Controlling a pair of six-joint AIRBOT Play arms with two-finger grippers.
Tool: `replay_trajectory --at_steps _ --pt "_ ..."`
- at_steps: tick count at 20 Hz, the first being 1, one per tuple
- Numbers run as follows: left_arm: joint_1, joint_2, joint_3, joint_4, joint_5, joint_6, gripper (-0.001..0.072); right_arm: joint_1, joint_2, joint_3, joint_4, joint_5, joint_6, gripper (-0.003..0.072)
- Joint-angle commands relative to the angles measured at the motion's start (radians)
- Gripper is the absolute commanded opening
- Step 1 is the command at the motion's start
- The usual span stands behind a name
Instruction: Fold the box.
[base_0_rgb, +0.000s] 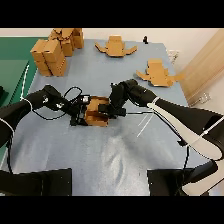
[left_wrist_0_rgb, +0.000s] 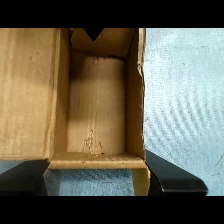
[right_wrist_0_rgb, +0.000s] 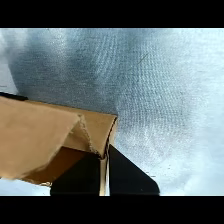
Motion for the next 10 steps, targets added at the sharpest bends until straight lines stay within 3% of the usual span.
replay_trajectory --at_steps 1,2,3,4,10 --pt "0.0 -0.001 0.0 0.0 0.003 0.002 0.0022 0.002 -0.006 0.01 0.021 -0.009 -0.02 0.0008" --pt "0.0 -0.001 0.0 0.0 0.003 0.002 0.0022 0.002 -0.005 0.01 0.021 -0.009 -0.027 0.0092" --pt "0.0 -0.001 0.0 0.0 0.003 0.002 0.0022 0.002 -0.003 0.01 0.022 -0.009 -0.026 0.0254" --pt "0.0 -0.001 0.0 0.0 0.003 0.002 0.0022 0.002 -0.003 0.016 0.021 -0.014 -0.026 0.0346" --pt "0.0 -0.001 0.0 0.0 0.003 -0.04 0.0022 0.003 -0.003 0.111 -0.079 -0.169 0.056 0.0373"
